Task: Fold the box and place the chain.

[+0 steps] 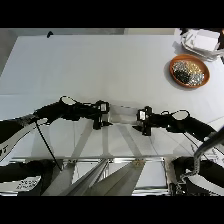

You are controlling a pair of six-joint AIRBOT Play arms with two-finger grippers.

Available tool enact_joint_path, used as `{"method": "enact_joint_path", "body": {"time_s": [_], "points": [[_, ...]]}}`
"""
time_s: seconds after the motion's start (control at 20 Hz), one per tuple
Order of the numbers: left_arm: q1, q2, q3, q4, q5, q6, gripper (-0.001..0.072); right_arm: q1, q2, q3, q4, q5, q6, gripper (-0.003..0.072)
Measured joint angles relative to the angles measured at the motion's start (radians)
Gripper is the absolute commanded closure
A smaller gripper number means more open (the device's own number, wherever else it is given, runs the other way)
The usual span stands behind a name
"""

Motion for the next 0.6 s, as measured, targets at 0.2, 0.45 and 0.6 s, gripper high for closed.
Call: {"method": "enact_joint_path", "body": {"time_s": [0.2,0.45,0.6], "points": [[0.000,0.000,0.000,-0.001,0.000,0.000,0.0578,0.000,0.000,0.000,0.000,0.000,0.000,0.0410],[0.000,0.000,0.001,-0.017,0.008,-0.006,0.0578,0.000,0.000,0.000,0.002,-0.008,0.000,-0.0021],[0.000,0.001,0.000,-0.011,0.003,-0.003,0.0578,0.000,0.017,-0.001,-0.009,-0.006,0.020,-0.0021]]}}
